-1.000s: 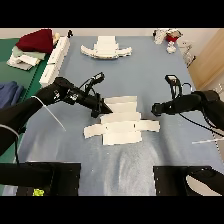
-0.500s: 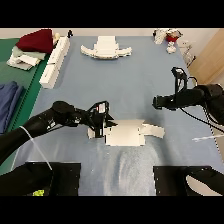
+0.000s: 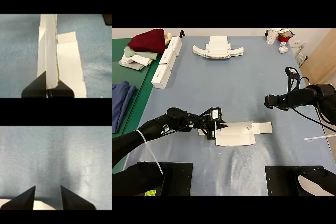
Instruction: Fold the box.
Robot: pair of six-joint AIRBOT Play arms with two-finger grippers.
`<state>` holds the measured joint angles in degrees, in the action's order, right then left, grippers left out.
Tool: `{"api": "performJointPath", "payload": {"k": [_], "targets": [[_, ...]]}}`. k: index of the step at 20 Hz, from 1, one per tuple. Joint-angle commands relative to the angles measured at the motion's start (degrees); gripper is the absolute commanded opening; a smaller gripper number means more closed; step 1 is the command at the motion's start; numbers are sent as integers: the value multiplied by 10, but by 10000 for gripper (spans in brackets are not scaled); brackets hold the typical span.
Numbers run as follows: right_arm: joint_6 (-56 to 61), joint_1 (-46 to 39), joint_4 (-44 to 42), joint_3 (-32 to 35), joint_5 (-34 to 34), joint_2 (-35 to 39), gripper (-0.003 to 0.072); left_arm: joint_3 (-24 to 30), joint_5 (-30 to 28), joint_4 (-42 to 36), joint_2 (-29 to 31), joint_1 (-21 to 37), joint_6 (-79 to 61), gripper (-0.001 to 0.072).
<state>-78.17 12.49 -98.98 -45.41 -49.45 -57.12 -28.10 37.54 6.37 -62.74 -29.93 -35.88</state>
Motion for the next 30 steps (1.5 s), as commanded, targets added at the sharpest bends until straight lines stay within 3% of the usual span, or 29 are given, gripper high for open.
{"api": "performJointPath", "payload": {"k": [1,8,13,17,25,27,30], "targets": [[2,0,-6,0,0,0,514,-16,-4,-1,-3,0,5,12],[2,0,-11,0,1,0,513,-89,47,59,-74,12,106,12],[2,0,-11,0,1,-1,514,-97,119,76,-91,58,114,13],[2,0,-14,0,6,-1,513,-97,122,122,-91,60,139,13],[2,0,-31,0,5,-1,509,-96,129,127,-91,60,145,14],[2,0,-41,0,3,-1,458,-96,137,135,-91,60,145,13],[2,0,-52,0,-6,-1,458,-96,139,134,-91,60,150,14]]}}
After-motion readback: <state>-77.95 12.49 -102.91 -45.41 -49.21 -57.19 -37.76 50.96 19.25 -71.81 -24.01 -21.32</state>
